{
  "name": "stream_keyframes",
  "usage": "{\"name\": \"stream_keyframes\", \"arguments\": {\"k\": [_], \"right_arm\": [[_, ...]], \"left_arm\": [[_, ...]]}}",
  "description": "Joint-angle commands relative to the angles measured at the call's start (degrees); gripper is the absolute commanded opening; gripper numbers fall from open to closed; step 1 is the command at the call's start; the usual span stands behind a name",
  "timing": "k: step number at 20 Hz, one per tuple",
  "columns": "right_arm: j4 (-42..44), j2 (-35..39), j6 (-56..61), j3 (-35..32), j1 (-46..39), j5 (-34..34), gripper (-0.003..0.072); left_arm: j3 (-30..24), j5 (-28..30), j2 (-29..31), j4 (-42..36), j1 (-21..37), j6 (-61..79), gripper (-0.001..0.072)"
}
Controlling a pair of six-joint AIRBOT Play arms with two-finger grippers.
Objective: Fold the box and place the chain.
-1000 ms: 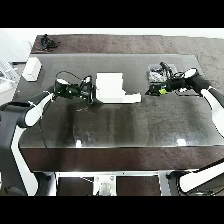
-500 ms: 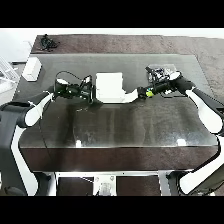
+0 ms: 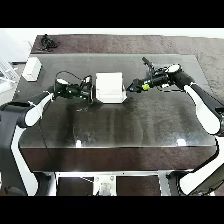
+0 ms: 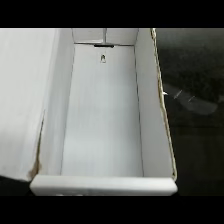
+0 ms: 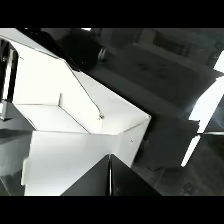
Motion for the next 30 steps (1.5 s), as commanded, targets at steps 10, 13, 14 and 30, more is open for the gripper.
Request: {"name": "stream_keyframes", "arguments": {"k": [10, 13, 14, 30], "right_arm": [[-2.71, -0.07, 0.13, 0.42, 2.73, 0.87, 0.0306], [-2.73, -0.07, 0.15, 0.42, 2.95, 0.59, 0.0435], [-2.73, -0.07, 0.22, 0.46, 3.08, 0.59, 0.0452], [-19.82, -1.01, 20.31, 7.30, 10.27, -1.60, 0.0506]], "left_arm": [[0.02, 0.00, 0.02, 0.00, 0.02, 0.00, 0.0290], [0.02, 0.00, 0.02, 0.00, 0.02, 0.00, 0.0290], [0.02, -0.02, 0.02, 0.00, 0.02, 0.00, 0.0290], [0.02, -0.07, 0.02, 0.00, 0.02, 0.00, 0.0290]]}}
